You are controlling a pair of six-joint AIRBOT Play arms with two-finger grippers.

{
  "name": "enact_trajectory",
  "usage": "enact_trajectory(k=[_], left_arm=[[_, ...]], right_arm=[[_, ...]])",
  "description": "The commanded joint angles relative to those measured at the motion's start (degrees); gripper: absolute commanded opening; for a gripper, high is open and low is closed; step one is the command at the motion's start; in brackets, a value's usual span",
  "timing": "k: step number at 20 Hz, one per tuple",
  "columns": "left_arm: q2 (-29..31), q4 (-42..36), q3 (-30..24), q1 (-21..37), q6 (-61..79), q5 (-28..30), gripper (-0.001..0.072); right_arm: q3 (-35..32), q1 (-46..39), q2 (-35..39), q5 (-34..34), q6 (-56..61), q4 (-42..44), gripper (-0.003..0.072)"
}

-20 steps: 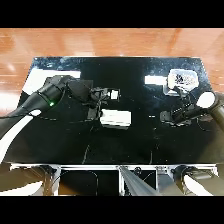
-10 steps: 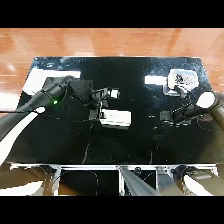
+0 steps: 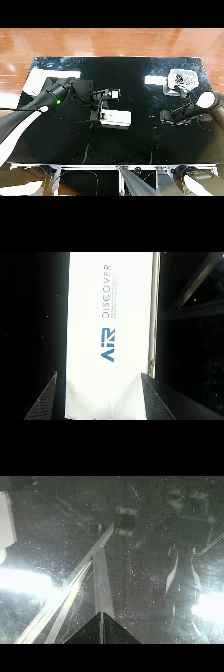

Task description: Fold the box and place the chain.

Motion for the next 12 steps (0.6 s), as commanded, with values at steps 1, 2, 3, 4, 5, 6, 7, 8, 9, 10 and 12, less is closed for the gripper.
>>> enact_trajectory(k=[1, 2, 3, 4, 5, 6, 7, 8, 9, 10, 12], left_arm=[[-0.1, 0.0, 0.0, 0.0, 0.0, 0.2, 0.0634], [-0.1, 0.0, 0.0, 0.0, 0.0, 0.3, 0.0634], [-0.1, 0.0, 0.0, 0.0, 0.0, 0.3, 0.0634], [-0.1, 0.0, 0.0, 0.0, 0.0, 0.5, 0.0634], [-0.1, 0.0, 0.0, 0.0, -0.1, 0.5, 0.0634], [-0.1, 0.0, 0.0, 0.0, -0.2, 0.6, 0.0634], [-0.1, 0.0, 0.0, 0.0, -0.9, 0.6, 0.0634], [-0.1, 0.1, 0.0, 0.0, -1.2, 0.8, 0.0634], [-0.1, 0.1, 0.0, 0.0, -1.2, 0.8, 0.0634], [-0.2, 0.1, -0.1, 0.0, -1.2, 0.7, 0.0634], [-0.4, 0.2, -0.1, 0.0, -1.3, 0.8, 0.0634]], right_arm=[[0.0, 0.0, 0.0, -0.5, 0.0, 0.0, 0.0032], [0.0, 0.0, 0.0, -0.5, 0.0, 0.0, 0.0031], [0.0, 0.0, 0.0, -0.6, 0.0, 0.0, 0.0031], [0.0, 0.0, 0.0, -0.6, 0.0, 0.0, 0.0031], [0.0, 0.0, 0.0, -0.6, 0.0, 0.0, 0.0031], [0.0, 0.0, 0.0, -0.6, 0.0, 0.0, 0.0031], [0.0, 0.0, 0.0, -0.6, 0.0, 0.0, 0.0031], [0.0, 0.0, 0.0, -0.6, 0.0, 0.0, 0.0031], [0.0, 0.0, 0.0, -0.6, 0.0, 0.0, 0.0031], [0.0, 0.0, 0.0, -0.6, 0.0, 0.0, 0.0031], [0.0, 0.0, 0.0, -0.6, 0.0, 0.0, 0.0031]])
